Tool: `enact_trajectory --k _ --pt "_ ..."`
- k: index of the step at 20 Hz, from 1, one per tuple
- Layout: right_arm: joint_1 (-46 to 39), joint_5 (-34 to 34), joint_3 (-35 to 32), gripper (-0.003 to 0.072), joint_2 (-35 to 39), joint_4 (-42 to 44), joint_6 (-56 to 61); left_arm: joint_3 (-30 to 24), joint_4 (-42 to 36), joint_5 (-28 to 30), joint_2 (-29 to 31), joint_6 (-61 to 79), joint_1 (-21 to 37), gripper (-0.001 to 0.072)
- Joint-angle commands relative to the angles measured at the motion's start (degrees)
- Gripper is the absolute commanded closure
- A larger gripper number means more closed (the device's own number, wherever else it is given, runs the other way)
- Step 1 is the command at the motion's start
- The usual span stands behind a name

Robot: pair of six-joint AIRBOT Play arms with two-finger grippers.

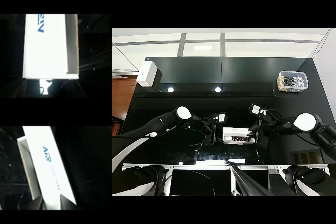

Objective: Fold the box and place the chain.

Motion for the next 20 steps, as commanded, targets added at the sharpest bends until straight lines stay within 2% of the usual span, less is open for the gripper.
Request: enact_trajectory --k 1,2,6,12,13,14,20 --pt "0.46 1.86 -0.04 0.0449 0.00 -0.85 0.09 -0.02 -0.04 0.00 -0.02 -0.07 0.00 0.0399" --pt "0.46 1.64 -0.04 0.0413 0.00 -0.87 0.44 -0.02 -0.02 0.00 -0.02 -0.07 0.00 0.0400" --pt "0.46 1.49 -0.04 0.0408 -0.02 -0.87 0.57 -0.02 -0.04 0.00 -0.02 -0.07 0.00 0.0400" --pt "0.46 1.49 -0.04 0.0412 -0.02 -1.38 0.57 -0.02 -0.04 0.00 -0.02 -0.07 0.00 0.0400" --pt "0.46 1.49 -0.04 0.0449 -0.02 -1.51 0.57 -0.02 -0.02 0.02 -0.02 -0.07 0.00 0.0400" --pt "0.46 1.49 -0.04 0.0453 -0.02 -1.51 0.59 -0.02 -0.02 0.00 -0.02 -0.07 0.00 0.0400" --pt "0.46 1.38 -0.04 0.0451 -0.02 -1.44 0.59 -0.02 -0.02 0.00 -0.02 -0.07 0.00 0.0400"
